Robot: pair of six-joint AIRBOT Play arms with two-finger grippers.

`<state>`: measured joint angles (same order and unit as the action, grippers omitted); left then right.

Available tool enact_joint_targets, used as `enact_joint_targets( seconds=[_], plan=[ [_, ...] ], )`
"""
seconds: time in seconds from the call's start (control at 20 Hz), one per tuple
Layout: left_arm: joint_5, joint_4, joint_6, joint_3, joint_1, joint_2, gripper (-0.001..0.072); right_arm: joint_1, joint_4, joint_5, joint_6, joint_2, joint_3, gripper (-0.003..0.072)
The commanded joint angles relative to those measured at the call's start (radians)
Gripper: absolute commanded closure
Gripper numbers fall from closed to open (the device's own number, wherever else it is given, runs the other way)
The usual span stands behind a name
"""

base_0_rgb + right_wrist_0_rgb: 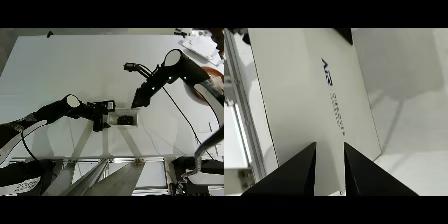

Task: Fold the box and place the chain.

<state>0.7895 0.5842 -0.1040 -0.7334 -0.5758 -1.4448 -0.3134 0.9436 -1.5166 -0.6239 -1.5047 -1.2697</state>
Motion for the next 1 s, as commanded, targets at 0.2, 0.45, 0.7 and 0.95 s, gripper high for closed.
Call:
enact_joint_targets(
  seconds=[0.2,0.45,0.7,0.95],
  plan=[
    [0.0,0.0,0.0,0.0,0.001,0.0,0.0257,-0.09,0.134,-0.01,0.005,0.111,-0.002,0.044],
    [0.0,0.0,0.0,0.0,0.001,0.0,0.0257,-0.19,0.224,0.004,0.011,0.123,0.008,0.0337],
    [0.0,0.0,0.0,0.0,0.001,0.0,0.0257,-0.279,0.29,0.005,-0.004,0.123,0.01,0.0342],
    [0.0,0.0,0.0,0.0,0.001,0.0,0.0257,-0.338,0.352,0.184,-0.005,0.192,0.146,0.0336]
  ],
)
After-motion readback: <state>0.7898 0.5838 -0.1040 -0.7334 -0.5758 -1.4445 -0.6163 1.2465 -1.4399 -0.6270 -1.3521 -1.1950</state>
